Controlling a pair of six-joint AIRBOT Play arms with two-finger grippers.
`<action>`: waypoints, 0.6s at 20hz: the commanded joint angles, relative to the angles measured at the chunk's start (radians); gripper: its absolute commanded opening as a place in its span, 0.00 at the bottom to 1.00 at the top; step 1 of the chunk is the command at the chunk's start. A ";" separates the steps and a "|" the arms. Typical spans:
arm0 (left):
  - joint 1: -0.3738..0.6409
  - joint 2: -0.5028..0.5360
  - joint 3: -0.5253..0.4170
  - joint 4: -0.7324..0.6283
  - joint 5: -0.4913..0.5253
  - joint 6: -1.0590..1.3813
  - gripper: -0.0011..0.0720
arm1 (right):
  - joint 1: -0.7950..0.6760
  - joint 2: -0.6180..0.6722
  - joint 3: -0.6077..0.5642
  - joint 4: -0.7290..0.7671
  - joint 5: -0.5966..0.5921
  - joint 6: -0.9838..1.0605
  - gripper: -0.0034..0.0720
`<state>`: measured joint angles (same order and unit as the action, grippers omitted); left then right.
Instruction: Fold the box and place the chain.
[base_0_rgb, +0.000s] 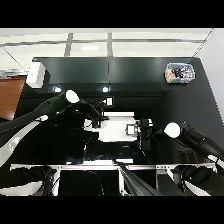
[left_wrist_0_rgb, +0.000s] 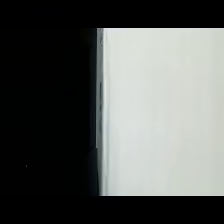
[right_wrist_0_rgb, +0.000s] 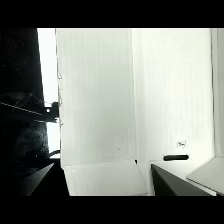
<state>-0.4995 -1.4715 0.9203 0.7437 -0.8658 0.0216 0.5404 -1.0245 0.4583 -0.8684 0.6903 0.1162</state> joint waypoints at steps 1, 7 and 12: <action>-0.001 0.000 0.000 0.000 0.000 0.000 0.05 | -0.011 -0.006 0.025 -0.003 -0.018 -0.008 0.97; -0.001 0.000 0.000 0.000 -0.001 -0.001 0.05 | -0.056 -0.002 0.082 -0.003 -0.018 -0.008 0.97; -0.001 0.000 0.000 0.000 -0.002 -0.001 0.05 | -0.056 0.004 0.086 -0.003 -0.076 -0.009 0.97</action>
